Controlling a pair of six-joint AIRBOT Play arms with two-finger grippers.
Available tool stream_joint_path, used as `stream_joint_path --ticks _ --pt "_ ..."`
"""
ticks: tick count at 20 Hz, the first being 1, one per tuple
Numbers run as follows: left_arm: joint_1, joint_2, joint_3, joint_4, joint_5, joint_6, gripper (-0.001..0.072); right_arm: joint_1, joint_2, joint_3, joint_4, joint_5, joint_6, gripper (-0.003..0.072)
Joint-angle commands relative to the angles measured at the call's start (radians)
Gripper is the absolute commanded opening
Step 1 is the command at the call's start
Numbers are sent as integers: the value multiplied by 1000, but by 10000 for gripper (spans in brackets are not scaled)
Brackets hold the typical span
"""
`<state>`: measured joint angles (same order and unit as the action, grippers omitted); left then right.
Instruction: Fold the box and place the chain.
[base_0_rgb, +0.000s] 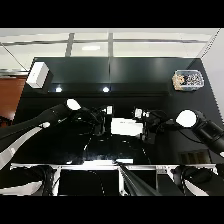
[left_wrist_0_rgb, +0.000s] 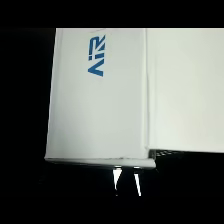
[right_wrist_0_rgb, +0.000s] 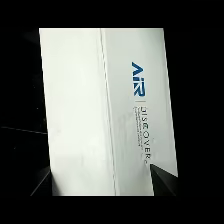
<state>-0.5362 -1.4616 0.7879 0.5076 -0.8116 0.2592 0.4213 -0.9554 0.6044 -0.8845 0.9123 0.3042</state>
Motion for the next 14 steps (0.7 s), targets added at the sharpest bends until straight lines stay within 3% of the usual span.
stream_joint_path --ticks 1,10,12,14 --pt "0 -1 0 0 -1 1 467 0 1 0 -7 -51 17 695" --pt "0 -1 0 0 -1 1 467 0 -12 -1 -8 -170 30 695" --pt "0 -1 0 1 -1 1 467 0 -8 11 0 -129 30 695" --pt "0 -1 0 1 -1 1 467 0 22 66 29 -15 66 695"
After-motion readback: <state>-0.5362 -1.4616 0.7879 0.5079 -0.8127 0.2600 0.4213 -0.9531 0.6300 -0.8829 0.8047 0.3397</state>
